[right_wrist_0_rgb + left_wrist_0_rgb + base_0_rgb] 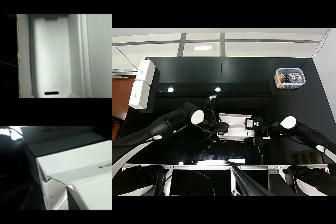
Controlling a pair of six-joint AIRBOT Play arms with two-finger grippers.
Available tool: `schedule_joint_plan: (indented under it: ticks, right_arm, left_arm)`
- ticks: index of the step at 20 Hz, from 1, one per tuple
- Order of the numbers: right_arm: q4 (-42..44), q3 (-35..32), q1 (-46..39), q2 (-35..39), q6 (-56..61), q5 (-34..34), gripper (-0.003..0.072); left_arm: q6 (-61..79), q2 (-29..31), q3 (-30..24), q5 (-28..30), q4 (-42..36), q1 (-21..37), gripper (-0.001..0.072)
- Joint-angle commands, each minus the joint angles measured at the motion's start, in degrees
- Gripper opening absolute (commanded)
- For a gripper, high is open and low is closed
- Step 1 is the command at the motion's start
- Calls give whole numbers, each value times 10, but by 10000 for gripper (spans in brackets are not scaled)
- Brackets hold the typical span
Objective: Fold the box and place the chain.
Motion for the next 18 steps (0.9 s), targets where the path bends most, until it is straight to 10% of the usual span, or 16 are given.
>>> schedule_joint_plan:
  ticks: [1,5,18]
  right_arm:
    - [0,0,0,0,0,0,465]
    - [0,0,0,0,0,0,465]
    - [0,0,0,0,0,0,465]
  left_arm:
    - [-75,-18,38,-51,92,-33,488]
    - [-76,-76,102,-127,124,-66,487]
    - [-184,-102,123,-126,131,-63,486]
